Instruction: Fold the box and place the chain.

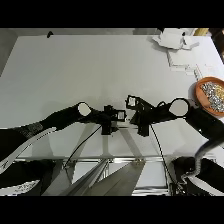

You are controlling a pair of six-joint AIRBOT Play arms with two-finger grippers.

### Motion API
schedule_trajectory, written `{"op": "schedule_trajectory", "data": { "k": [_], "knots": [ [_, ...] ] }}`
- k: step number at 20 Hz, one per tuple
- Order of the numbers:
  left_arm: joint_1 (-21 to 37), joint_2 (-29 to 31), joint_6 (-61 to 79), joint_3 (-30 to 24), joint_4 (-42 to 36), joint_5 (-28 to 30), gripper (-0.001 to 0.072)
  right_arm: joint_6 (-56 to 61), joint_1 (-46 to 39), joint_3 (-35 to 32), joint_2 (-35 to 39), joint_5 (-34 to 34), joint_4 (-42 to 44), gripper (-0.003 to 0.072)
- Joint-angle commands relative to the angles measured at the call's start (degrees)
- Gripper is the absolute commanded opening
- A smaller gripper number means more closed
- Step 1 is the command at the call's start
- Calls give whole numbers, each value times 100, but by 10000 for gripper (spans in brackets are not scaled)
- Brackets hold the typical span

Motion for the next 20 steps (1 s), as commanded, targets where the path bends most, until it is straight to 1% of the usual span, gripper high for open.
{"op": "schedule_trajectory", "data": {
  "k": [1,8,14,20],
  "knots": [
    [-2,-2,0,0,0,0,252,-4,-4,-4,-98,170,-17,16],
    [0,-2,0,0,0,0,252,-2,-4,-15,-306,101,-66,16],
    [-2,-2,0,0,0,0,252,90,-4,-20,-306,33,-358,16],
    [-2,-2,0,0,0,0,252,92,-4,-20,-308,-44,-372,16]
  ]
}}
